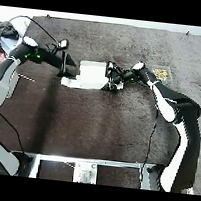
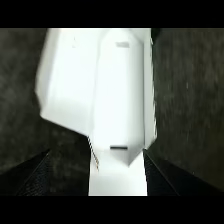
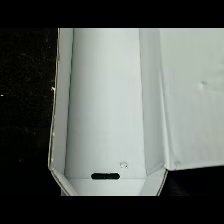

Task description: Fold the box and place the chain.

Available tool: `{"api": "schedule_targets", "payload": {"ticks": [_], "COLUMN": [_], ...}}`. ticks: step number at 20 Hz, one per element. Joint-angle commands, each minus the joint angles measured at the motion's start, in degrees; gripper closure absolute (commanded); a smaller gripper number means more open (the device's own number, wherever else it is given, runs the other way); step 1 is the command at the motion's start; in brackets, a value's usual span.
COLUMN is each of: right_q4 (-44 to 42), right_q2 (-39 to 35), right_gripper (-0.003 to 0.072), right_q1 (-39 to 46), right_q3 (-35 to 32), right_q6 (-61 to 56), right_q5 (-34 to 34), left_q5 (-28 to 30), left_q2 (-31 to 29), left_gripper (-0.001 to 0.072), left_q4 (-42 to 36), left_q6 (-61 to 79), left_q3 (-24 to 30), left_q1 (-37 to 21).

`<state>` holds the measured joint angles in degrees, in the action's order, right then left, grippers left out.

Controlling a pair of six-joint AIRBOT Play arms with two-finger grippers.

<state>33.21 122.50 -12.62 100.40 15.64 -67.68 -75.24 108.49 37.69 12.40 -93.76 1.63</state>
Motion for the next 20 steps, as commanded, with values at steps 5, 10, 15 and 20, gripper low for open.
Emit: {"api": "schedule_targets", "payload": {"ticks": [5,10,15,20], "right_q4": [-0.02,0.00,0.00,0.00], "right_q2": [0.02,0.02,0.02,0.02], "right_gripper": [0.0165,0.0164,0.0164,0.0164], "right_q1": [-0.02,-0.02,-0.02,-0.04], "right_q3": [0.07,0.07,0.07,0.07], "right_q6": [-0.02,-0.02,-0.02,-0.02], "right_q5": [-0.02,-0.02,-0.02,-0.02], "left_q5": [7.56,14.38,14.36,14.32], "left_q2": [-0.13,-0.13,-0.13,-0.13], "left_gripper": [0.0090,0.0091,0.0093,0.0094], "left_q4": [9.18,9.44,5.49,4.79], "left_q6": [3.28,3.08,3.13,3.10], "left_q3": [6.73,9.66,9.66,9.66], "left_q1": [4.87,5.53,5.53,5.53]}}
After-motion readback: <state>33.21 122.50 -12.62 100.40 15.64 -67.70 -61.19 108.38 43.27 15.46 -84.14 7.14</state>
